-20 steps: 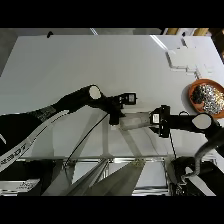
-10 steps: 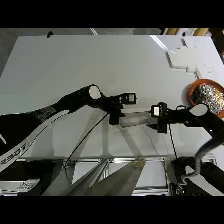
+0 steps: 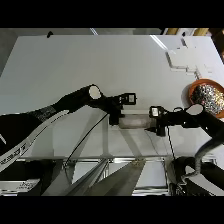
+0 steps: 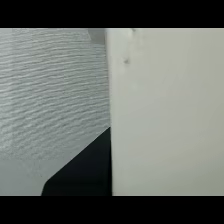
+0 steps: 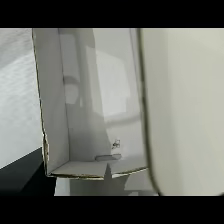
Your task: Fold the box and place the chain.
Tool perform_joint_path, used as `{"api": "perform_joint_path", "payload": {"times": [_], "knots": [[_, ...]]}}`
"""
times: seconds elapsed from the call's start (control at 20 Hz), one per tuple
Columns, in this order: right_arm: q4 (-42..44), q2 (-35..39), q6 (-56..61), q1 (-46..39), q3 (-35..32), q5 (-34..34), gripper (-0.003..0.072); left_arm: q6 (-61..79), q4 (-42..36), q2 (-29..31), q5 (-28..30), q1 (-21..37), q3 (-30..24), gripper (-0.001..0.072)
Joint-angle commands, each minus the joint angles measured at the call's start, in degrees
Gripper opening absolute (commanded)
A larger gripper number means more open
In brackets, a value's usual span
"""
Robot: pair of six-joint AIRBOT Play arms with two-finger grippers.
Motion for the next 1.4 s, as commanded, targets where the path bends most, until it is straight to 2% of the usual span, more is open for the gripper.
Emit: {"api": "perform_joint_path", "payload": {"times": [0.0,0.15,0.6,0.85,1.35], "knots": [[0.92,-0.15,-0.24,-0.02,-1.03,-0.87,0.0595,-0.09,-0.02,-0.02,0.20,-0.02,-0.02,0.0010],[3.72,-0.15,-0.98,0.04,-1.03,-1.51,0.0595,-0.07,-0.02,-0.02,0.20,-0.02,-0.02,0.0010],[4.39,-2.91,-3.39,1.42,-1.01,-4.66,0.0591,-0.07,-0.02,-0.02,0.20,-0.02,-0.02,0.0010],[4.13,-2.95,-3.34,1.44,-1.01,-4.59,0.0367,-0.07,-0.02,-0.02,0.20,-0.02,-0.02,0.0010],[4.13,-2.93,-3.34,1.44,-1.01,-4.44,0.0356,-0.07,-0.02,0.00,0.20,-0.02,-0.02,0.0010]]}}
